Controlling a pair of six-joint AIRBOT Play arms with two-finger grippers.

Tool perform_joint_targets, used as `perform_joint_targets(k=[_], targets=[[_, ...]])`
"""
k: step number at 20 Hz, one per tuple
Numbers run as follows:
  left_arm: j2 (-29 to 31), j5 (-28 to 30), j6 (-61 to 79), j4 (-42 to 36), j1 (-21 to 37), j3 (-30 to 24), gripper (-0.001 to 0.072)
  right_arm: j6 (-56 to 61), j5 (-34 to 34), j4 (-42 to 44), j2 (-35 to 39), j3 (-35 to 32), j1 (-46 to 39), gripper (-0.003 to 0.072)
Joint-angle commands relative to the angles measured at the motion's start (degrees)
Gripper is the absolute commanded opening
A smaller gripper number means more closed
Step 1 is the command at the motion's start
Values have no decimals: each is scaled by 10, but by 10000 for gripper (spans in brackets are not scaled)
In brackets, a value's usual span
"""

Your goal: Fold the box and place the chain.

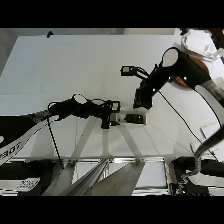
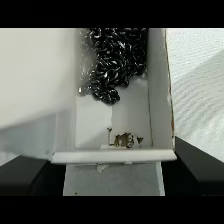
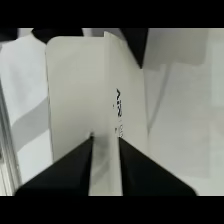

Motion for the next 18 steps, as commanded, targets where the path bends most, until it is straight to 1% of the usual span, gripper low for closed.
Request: perform_joint_targets(k=[1,4,5,7,10,14,18], targets=[[0,0,0,0,0,0,66,-30,-49,2,42,-68,3,283],[0,0,0,0,0,0,66,-44,-48,0,59,-101,3,291],[0,0,0,0,0,0,66,-44,-47,0,63,-105,3,321],[0,0,0,0,0,0,66,-43,-43,3,68,-106,3,414],[0,0,0,0,0,0,66,-42,-48,2,85,-122,4,419],[0,0,0,0,0,0,66,-42,-112,-7,102,-170,4,417],[0,0,0,0,0,0,66,-42,-145,-6,104,-176,4,381]])
